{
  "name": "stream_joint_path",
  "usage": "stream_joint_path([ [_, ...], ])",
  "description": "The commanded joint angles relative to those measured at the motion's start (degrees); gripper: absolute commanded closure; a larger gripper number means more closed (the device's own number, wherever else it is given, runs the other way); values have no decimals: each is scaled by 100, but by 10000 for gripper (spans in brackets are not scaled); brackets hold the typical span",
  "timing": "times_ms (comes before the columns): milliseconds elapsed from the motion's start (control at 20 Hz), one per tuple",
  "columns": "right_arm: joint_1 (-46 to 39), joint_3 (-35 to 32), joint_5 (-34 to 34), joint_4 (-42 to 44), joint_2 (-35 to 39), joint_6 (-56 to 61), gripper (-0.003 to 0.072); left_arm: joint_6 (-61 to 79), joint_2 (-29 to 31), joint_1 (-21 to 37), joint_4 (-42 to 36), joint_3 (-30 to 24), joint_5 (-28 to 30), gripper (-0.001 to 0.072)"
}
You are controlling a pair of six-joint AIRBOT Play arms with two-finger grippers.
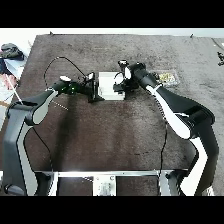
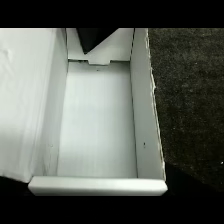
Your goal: Fold the box and place the chain.
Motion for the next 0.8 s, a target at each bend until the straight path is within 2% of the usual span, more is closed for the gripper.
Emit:
stream_joint_path([
  [0,-2,7,92,-107,-52,380,291,0,0,7,2,0,0,181],
  [50,0,7,92,-105,-79,426,291,0,0,7,2,0,0,181],
  [100,7,7,79,-103,-94,503,396,0,0,7,2,0,2,182],
  [150,7,7,7,-52,-92,505,468,0,0,7,2,0,2,182],
  [400,4,13,55,44,-164,675,469,0,0,7,2,0,2,182],
  [450,4,15,61,44,-195,678,488,0,0,7,2,0,0,181],
  [500,7,15,42,44,-208,675,631,0,0,7,2,0,2,182],
  [550,31,17,4,44,-203,675,671,0,0,7,2,0,0,181],
  [750,52,22,-35,24,-229,739,673,0,0,7,2,0,2,182],
])
